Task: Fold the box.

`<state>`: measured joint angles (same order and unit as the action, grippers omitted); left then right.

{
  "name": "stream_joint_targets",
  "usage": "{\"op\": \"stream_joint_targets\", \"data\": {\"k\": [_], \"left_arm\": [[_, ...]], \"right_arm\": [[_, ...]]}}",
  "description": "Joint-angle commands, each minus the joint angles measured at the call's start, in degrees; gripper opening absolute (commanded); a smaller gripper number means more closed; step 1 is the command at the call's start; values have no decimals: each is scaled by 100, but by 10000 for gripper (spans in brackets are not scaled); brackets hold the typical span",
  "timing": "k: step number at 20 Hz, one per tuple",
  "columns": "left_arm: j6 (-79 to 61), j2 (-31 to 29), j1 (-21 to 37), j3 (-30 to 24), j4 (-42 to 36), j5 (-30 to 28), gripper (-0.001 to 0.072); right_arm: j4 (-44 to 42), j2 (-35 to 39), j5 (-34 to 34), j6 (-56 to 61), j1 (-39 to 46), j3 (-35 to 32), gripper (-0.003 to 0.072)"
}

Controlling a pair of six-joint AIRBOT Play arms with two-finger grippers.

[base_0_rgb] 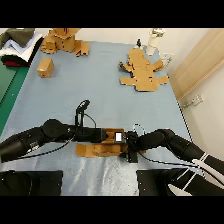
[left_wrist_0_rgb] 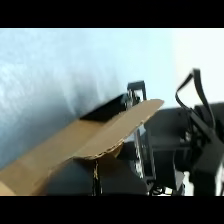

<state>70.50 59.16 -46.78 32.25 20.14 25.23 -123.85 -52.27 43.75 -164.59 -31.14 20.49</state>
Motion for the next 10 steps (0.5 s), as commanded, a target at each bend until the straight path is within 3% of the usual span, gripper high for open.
{"op": "stream_joint_targets", "data": {"k": [1, 5, 10], "left_arm": [[-109, 697, 83, 356, -76, -94, 14], [-101, 1447, 83, 505, -24, 367, 13], [136, 1567, 153, 514, 264, 389, 12]], "right_arm": [[2, -4, 2, -2, 2, 0, 448], [2, -4, 2, 0, 2, 0, 448], [2, -4, 2, 0, 2, 0, 449]]}}
